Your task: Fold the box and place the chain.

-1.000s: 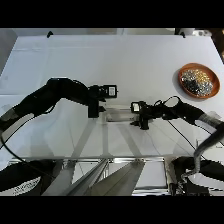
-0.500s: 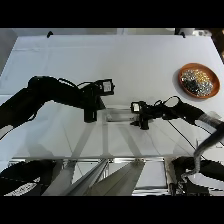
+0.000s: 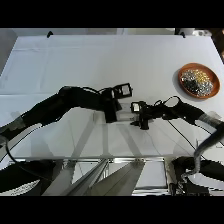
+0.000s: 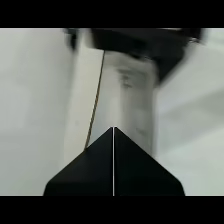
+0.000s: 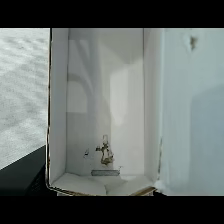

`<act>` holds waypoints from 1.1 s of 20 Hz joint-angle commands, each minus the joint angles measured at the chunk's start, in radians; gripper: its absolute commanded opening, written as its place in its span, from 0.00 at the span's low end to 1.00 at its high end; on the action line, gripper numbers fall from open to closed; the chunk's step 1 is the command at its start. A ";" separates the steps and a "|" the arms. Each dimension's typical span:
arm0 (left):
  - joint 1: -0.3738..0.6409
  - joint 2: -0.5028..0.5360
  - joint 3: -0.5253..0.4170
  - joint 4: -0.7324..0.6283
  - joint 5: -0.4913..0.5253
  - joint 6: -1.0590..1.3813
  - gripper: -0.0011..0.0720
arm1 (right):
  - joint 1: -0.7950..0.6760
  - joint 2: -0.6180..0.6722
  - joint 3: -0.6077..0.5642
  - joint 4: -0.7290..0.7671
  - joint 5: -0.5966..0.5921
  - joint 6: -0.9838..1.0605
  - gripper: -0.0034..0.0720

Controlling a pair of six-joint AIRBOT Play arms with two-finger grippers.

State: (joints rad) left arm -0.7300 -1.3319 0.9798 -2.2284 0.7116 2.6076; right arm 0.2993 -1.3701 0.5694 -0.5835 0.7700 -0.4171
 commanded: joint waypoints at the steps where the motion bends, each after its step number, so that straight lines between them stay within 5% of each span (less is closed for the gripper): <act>1: 0.045 -0.077 0.001 -0.004 -0.281 -0.174 0.03 | 0.001 0.001 -0.001 0.000 0.000 0.000 0.57; 9: 0.077 -0.180 0.001 -0.001 -0.165 -0.253 0.03 | 0.001 0.001 0.000 0.000 0.000 0.000 0.57; 17: 0.078 0.022 0.001 0.078 -0.135 -0.252 0.03 | 0.001 0.001 0.000 0.000 0.000 0.000 0.57; 22: 0.089 0.130 0.001 0.401 0.175 -0.352 0.03 | 0.001 0.001 0.000 0.000 0.000 0.000 0.57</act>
State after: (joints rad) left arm -0.6472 -1.2518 0.9802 -1.9930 0.7040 2.3157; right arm 0.2993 -1.3701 0.5694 -0.5842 0.7700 -0.4175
